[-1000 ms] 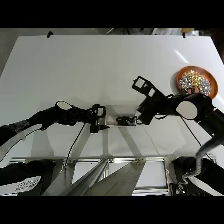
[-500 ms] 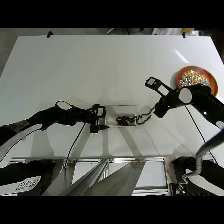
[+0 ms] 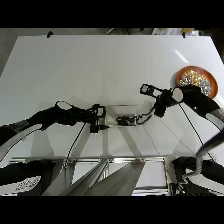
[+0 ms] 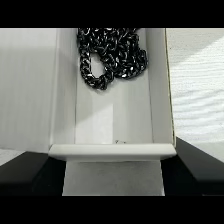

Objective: Fold the box and place the chain.

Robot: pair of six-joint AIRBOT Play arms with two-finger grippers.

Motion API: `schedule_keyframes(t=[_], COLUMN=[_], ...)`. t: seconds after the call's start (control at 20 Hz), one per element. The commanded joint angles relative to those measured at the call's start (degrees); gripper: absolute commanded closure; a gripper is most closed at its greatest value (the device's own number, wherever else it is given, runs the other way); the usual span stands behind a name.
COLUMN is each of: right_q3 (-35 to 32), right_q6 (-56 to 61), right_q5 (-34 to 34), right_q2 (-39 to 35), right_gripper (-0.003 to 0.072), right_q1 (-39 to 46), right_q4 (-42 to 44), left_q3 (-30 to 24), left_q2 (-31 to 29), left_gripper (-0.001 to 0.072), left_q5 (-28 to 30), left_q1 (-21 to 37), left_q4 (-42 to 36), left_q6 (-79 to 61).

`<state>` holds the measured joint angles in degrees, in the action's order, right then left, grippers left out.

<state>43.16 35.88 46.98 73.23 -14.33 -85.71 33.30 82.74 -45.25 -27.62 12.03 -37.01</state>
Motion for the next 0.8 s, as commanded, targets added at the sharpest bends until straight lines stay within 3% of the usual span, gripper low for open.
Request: schedule_keyframes(t=[0.0,0.15,0.25,0.4,0.5,0.75], right_q3=[0.0,0.0,0.0,0.0,0.0,0.0], right_q6=[-3.4,-3.4,-3.4,-3.4,-3.4,-2.7], right_q5=[-1.2,-1.3,-1.4,-1.1,0.3,5.6], right_q2=[2.0,2.3,2.4,2.8,2.9,1.8], right_gripper=[0.0466,0.0469,0.0526,0.0534,0.0671,0.067], right_q1=[0.0,0.0,0.0,0.0,0.0,0.0], right_q4=[0.0,0.0,0.0,0.0,0.0,0.0], left_q3=[0.0,0.0,0.0,0.0,0.0,0.0], left_q2=[0.0,0.0,0.0,0.0,0.0,0.0], left_gripper=[0.0456,0.0456,0.0456,0.0456,0.0456,0.0456], left_q5=[0.0,0.0,0.0,0.0,0.0,0.0], left_q1=[0.0,0.0,0.0,0.0,0.0,0.0], left_q4=[0.0,0.0,0.0,0.0,0.0,0.0], left_q6=[0.0,0.0,0.0,0.0,0.0,0.0])
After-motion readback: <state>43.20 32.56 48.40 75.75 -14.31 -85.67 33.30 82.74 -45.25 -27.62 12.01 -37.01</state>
